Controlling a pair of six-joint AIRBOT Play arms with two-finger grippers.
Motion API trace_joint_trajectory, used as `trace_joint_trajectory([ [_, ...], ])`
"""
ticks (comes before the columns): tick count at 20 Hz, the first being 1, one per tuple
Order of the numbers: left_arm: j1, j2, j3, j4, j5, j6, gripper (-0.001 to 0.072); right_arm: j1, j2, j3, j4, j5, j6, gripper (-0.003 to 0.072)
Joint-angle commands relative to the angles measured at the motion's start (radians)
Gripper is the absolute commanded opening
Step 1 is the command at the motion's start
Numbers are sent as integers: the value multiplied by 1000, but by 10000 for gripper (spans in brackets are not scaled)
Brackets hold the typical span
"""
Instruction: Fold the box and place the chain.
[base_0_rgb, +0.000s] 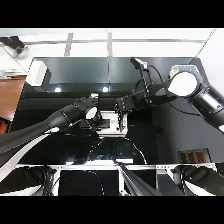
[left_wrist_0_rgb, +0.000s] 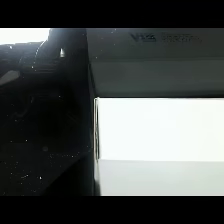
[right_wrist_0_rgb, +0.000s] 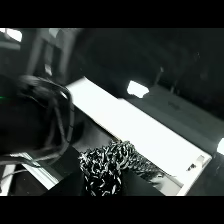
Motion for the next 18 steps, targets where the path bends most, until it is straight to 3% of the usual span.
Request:
trace_joint_trajectory([
  [1, 1, 0, 0, 0, 0, 0, 29, -7, 0, 36, -8, 34, 0, 14],
  [7, 1, 0, 0, 0, 0, 0, 29, -2, 0, 18, -29, 178, -145, 14],
  [18, 1, 0, 0, 0, 0, 0, 29, 28, -50, -78, -7, 106, -198, 14],
])
